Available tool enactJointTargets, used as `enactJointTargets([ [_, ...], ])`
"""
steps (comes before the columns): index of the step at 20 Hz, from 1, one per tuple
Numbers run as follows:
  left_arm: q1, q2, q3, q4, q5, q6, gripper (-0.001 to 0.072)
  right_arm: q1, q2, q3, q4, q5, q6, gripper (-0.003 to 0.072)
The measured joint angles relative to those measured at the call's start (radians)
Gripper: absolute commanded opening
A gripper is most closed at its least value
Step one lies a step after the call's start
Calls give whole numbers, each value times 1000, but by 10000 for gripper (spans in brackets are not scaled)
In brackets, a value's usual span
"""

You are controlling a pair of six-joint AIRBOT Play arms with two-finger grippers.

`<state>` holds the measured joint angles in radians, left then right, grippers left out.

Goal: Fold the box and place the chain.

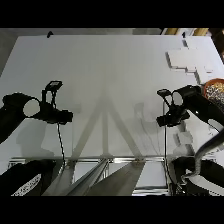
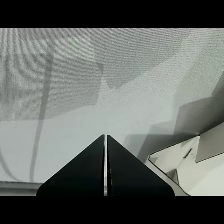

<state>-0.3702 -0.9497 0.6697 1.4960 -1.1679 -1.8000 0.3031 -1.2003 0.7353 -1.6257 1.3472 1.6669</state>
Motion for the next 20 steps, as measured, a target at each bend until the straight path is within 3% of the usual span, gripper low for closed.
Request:
enactJointTargets([
  [15,0,0,0,0,0,0,273,0,0,0,-3,-35,0,20],
  [20,0,0,0,0,0,0,273,-3,1,14,-184,-5,-17,19],
])
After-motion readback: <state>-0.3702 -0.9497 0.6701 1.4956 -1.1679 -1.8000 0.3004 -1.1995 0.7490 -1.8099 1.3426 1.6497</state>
